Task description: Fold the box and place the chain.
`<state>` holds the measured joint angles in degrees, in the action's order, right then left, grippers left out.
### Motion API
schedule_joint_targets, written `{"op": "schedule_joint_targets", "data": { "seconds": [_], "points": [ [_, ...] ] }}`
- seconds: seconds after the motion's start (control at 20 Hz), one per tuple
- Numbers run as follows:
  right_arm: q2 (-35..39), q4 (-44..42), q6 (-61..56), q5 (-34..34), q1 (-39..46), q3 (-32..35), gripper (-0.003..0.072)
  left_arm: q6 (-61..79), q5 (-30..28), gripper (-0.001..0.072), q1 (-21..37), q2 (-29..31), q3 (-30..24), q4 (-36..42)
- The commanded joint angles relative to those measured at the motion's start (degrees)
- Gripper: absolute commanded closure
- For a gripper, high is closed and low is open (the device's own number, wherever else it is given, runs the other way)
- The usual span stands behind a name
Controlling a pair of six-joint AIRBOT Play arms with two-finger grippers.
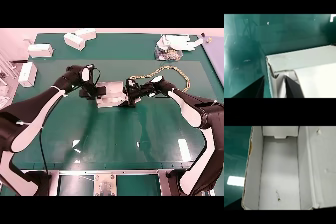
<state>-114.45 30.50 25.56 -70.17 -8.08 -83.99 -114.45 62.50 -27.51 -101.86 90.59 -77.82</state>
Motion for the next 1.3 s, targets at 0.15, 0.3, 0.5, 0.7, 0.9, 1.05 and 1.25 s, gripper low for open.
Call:
{"op": "schedule_joint_targets", "data": {
  "seconds": [0.15, 0.3, 0.5, 0.7, 0.9, 1.05, 1.25],
  "points": [
    [0.0, 0.0, 0.0, 0.0, 0.0, 0.0, 0.0096, -3.3, 3.1, 0.0375, -1.2, -0.9, 1.4, -2.7],
    [0.0, 0.0, 0.0, 0.0, 0.0, 0.0, 0.0096, -4.1, 8.9, 0.0374, -1.7, -4.2, 6.7, -4.0],
    [0.0, 0.0, -0.1, 0.0, 0.0, 0.0, 0.0095, -4.7, 9.6, 0.0413, -2.1, -5.0, 8.6, -4.6],
    [0.0, 0.0, 0.0, 0.0, 0.0, 0.0, 0.0095, -5.9, 9.9, 0.0414, -2.8, -5.4, 8.6, -6.3],
    [0.0, 0.0, 0.0, 0.0, 0.0, 0.0, 0.0095, -6.2, 11.3, 0.0414, -3.0, -7.4, 10.2, -6.4],
    [0.0, 0.0, 0.0, 0.0, 0.0, 0.0, 0.0095, -6.2, 13.6, 0.0415, -3.5, -9.5, 13.5, -7.3],
    [0.0, 0.0, 0.0, 0.0, 0.0, 0.0, 0.0095, -6.2, 14.0, 0.0420, -3.8, -10.5, 14.4, -7.5]
  ]
}}
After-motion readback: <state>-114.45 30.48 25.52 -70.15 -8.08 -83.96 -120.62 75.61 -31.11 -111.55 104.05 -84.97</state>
